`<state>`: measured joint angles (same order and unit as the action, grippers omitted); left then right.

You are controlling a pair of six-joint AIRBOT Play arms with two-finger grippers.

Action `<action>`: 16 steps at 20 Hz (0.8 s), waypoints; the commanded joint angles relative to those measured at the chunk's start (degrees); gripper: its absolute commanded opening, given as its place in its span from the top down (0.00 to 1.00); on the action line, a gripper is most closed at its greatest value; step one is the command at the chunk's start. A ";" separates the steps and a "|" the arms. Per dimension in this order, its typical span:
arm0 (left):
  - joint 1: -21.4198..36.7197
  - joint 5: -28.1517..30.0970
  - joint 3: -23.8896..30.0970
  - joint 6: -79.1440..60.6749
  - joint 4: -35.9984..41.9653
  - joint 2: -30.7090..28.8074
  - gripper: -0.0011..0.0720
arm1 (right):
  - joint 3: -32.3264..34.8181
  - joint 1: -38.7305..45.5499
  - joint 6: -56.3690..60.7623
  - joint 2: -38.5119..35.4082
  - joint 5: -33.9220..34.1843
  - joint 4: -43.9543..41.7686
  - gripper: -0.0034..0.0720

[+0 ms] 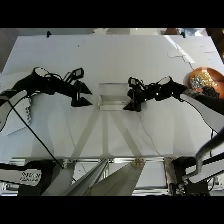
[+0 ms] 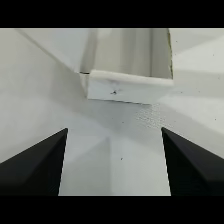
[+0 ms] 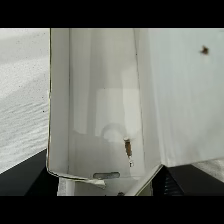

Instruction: Fold the box and place the chain.

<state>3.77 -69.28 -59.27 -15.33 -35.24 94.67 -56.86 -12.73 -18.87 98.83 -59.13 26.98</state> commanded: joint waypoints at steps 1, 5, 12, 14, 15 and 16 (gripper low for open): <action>-0.57 -0.37 0.26 -7.98 3.74 3.37 0.08 | -0.04 -0.04 0.00 0.00 0.00 -0.02 0.29; -1.07 3.23 0.26 -10.82 8.11 4.50 0.03 | -0.04 -0.04 0.00 0.00 0.00 -0.02 0.29; -2.78 2.80 0.26 -11.87 8.11 4.55 0.03 | -0.04 -0.04 0.00 0.00 0.00 -0.02 0.29; -3.13 1.11 0.26 -13.62 7.65 4.55 0.03 | -0.04 -0.04 0.00 -0.02 0.00 -0.02 0.29; -3.37 1.07 0.26 -13.60 7.54 4.55 0.03 | -0.04 -0.04 0.00 0.00 0.00 -0.02 0.29; -3.54 1.03 0.26 -13.60 7.52 4.55 0.03 | -0.04 -0.04 0.00 0.00 0.00 -0.02 0.29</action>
